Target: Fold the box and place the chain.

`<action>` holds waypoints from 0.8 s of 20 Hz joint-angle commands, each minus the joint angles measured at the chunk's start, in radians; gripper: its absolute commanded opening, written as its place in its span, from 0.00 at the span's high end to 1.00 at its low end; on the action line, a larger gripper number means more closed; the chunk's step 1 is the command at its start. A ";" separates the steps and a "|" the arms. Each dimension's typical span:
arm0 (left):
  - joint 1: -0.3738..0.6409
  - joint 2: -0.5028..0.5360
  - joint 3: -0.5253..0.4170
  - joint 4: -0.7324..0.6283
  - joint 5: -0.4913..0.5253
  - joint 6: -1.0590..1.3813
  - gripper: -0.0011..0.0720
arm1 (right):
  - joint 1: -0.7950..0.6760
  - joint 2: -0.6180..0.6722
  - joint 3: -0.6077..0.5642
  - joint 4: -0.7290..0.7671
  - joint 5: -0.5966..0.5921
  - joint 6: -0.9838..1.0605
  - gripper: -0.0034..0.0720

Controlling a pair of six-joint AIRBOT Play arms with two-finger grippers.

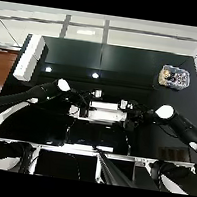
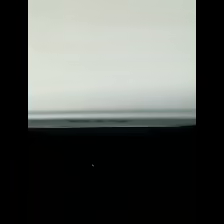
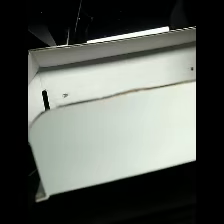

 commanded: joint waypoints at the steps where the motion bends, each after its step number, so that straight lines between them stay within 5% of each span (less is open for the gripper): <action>1: 0.000 0.000 0.001 0.000 0.003 -0.002 0.95 | -0.001 -0.070 0.000 0.003 0.000 -0.073 0.02; 16: 0.000 0.001 0.001 -0.001 0.003 -0.002 0.95 | 0.000 -0.139 0.000 0.053 -0.029 -0.158 0.02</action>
